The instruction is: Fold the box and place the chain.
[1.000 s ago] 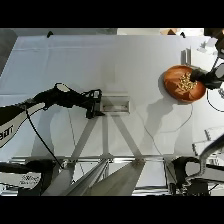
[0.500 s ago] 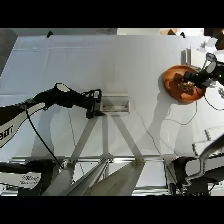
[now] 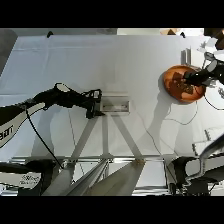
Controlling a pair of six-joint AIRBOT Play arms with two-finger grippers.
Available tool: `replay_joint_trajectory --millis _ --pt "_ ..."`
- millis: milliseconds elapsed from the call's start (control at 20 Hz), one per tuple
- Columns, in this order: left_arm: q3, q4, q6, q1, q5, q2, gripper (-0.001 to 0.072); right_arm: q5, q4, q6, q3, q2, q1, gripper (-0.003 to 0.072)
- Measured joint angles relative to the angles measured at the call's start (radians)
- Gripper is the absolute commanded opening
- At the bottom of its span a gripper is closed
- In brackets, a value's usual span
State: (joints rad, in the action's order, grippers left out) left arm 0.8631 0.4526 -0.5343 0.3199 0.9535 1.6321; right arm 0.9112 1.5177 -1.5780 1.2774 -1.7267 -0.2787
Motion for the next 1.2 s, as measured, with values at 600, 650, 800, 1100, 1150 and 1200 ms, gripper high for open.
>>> replay_joint_trajectory --millis 600,650,800,1100,1150,1200 --pt "0.000 0.000 0.000 0.000 0.000 0.000 0.0210 0.274 0.025 0.161 0.000 0.260 0.172 0.0004" --pt "0.000 0.000 0.000 0.000 0.000 0.000 0.0210 0.291 0.029 0.162 -0.001 0.287 0.184 0.0004" --pt "0.000 0.000 0.000 0.000 0.000 0.000 0.0210 0.347 0.030 0.164 -0.004 0.368 0.218 0.0004" --pt "0.000 0.000 0.000 0.000 0.000 0.000 0.0210 0.409 0.031 0.164 -0.070 0.505 0.317 0.0005" --pt "0.000 0.000 0.000 0.000 0.000 0.000 0.0210 0.414 0.031 0.164 -0.083 0.518 0.344 0.0005" --pt "0.000 0.000 0.000 0.000 0.000 0.000 0.0210 0.420 0.031 0.162 -0.092 0.527 0.374 0.0005"
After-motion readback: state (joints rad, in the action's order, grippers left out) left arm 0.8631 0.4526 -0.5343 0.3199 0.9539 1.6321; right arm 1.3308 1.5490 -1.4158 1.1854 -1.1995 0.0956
